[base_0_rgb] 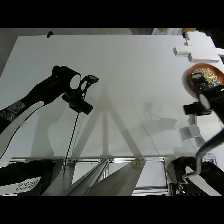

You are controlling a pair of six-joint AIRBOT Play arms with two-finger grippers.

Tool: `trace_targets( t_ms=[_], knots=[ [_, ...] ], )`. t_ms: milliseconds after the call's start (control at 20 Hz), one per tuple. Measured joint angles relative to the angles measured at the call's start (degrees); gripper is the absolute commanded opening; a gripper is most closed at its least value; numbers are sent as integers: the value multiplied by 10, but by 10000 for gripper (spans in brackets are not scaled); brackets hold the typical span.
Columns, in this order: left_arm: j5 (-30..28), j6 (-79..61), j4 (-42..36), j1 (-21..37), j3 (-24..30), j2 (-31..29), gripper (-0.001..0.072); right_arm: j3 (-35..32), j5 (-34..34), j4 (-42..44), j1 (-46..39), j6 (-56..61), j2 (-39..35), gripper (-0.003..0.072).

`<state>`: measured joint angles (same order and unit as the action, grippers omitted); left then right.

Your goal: Fold the box and place the chain.

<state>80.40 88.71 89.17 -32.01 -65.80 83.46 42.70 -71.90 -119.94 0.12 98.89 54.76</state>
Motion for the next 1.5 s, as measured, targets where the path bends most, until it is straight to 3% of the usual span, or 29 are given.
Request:
trace_targets(
  t_ms=[50, 350, 500, 950, 1050, 1150, 1200, 1500],
  knots=[
    [0, 0, 0, 0, 0, 0, 32, 7, 10, -10, -46, -22, 0, 496],
    [0, 0, 0, 0, 0, 0, 32, 23, 102, -23, -329, -122, 23, 496],
    [0, 0, 0, 0, 0, 0, 32, 24, 139, -8, -404, -170, 59, 494],
    [0, 0, 0, 0, 0, 0, 32, 26, 244, -20, -450, -220, 172, 392],
    [0, 0, 0, 0, 0, 0, 32, 26, 261, -24, -451, -217, 190, 272],
    [0, 0, 0, 0, 0, 0, 32, 26, 272, -26, -451, -207, 200, 43],
    [0, 0, 0, 0, 0, 0, 32, 27, 271, -28, -451, -204, 203, 17],
    [0, 0, 0, 0, 0, 0, 32, 30, 211, -14, -421, -194, 159, 17]
  ],
)
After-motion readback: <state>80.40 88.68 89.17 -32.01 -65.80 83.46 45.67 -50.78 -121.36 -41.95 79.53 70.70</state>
